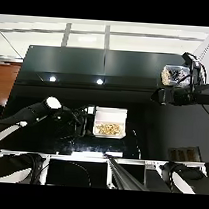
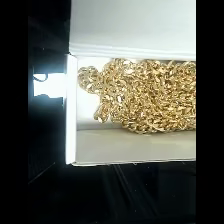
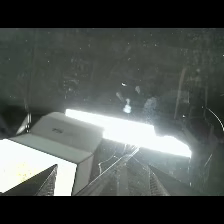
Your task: Fold the box and place the chain.
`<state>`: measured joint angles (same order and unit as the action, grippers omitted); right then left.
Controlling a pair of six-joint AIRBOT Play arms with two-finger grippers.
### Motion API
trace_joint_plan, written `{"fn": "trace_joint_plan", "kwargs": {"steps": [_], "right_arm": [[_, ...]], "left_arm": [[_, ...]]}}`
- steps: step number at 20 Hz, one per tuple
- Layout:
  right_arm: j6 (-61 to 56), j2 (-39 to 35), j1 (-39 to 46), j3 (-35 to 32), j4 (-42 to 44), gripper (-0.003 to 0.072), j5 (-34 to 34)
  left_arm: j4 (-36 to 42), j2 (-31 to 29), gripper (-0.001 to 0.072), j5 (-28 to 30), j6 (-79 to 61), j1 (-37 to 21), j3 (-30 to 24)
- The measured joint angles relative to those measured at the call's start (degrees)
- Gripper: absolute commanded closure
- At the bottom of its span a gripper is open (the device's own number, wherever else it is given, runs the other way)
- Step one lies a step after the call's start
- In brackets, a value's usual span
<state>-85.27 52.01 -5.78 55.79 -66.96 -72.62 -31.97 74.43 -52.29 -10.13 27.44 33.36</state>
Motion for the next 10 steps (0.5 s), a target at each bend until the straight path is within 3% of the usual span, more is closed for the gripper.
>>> {"fn": "trace_joint_plan", "kwargs": {"steps": [1, 3, 5, 6, 10], "right_arm": [[0.0, 0.0, 0.0, 0.0, 0.0, 0.0058, 0.1], [0.0, 0.0, 0.0, 0.0, 0.0, 0.0057, 0.5], [0.0, 0.0, 0.0, 0.0, -0.2, 0.0053, 1.0], [0.0, 0.0, 0.0, 0.0, -0.5, -0.0033, 1.3], [1.8, 0.2, 0.0, -0.6, -1.7, -0.0031, 2.6]], "left_arm": [[-0.1, 0.0, 0.0040, 0.4, 0.0, 0.4, 0.0], [-0.4, 0.0, 0.0235, 0.8, 0.2, 1.1, 0.0], [-0.6, 0.0, 0.0241, 1.2, 0.7, 1.6, 0.0], [-0.7, 0.0, 0.0241, 1.6, 1.1, 1.7, 0.0], [-0.8, 0.0, 0.0241, 3.2, 2.6, 2.1, 0.0]]}}
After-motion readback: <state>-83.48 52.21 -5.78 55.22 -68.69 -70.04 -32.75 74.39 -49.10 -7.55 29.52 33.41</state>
